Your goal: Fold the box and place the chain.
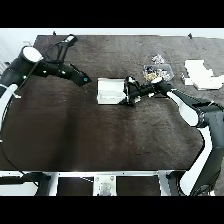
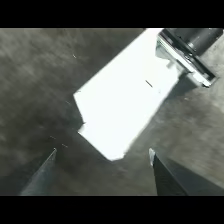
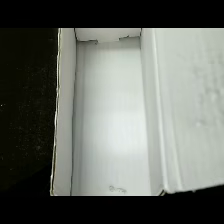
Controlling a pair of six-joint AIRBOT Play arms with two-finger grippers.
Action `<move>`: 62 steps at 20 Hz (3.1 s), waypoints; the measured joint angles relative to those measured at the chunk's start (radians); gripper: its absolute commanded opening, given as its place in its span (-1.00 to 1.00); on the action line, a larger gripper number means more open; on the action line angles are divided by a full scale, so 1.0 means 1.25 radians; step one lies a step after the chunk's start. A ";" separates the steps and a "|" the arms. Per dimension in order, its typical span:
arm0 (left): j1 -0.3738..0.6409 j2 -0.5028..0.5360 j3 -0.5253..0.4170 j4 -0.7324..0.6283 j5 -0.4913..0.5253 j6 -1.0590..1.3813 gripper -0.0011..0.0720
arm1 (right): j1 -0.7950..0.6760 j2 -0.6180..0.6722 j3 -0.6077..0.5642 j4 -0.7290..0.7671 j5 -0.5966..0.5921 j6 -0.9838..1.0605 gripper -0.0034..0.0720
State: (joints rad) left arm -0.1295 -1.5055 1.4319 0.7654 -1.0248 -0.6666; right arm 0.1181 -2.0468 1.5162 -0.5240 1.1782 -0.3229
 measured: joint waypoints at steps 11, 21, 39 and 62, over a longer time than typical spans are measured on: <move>0.042 -0.113 -0.030 -0.183 -0.028 0.521 0.88 | 0.000 0.000 0.000 0.000 0.000 0.000 0.42; 0.044 -0.255 0.002 -0.247 -0.034 0.678 0.88 | 0.000 0.000 0.000 0.000 0.000 0.000 0.42; 0.040 -0.421 0.148 -0.239 -0.210 0.805 1.00 | 0.000 0.000 0.000 0.000 0.000 0.000 0.42; 0.010 -0.431 0.150 -0.222 -0.187 0.785 1.00 | 0.000 0.000 0.000 0.000 0.000 0.000 0.42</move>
State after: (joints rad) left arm -0.1169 -2.0438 1.6192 0.4881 -1.2583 0.3149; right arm 0.1181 -2.0468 1.5162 -0.5240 1.1786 -0.3229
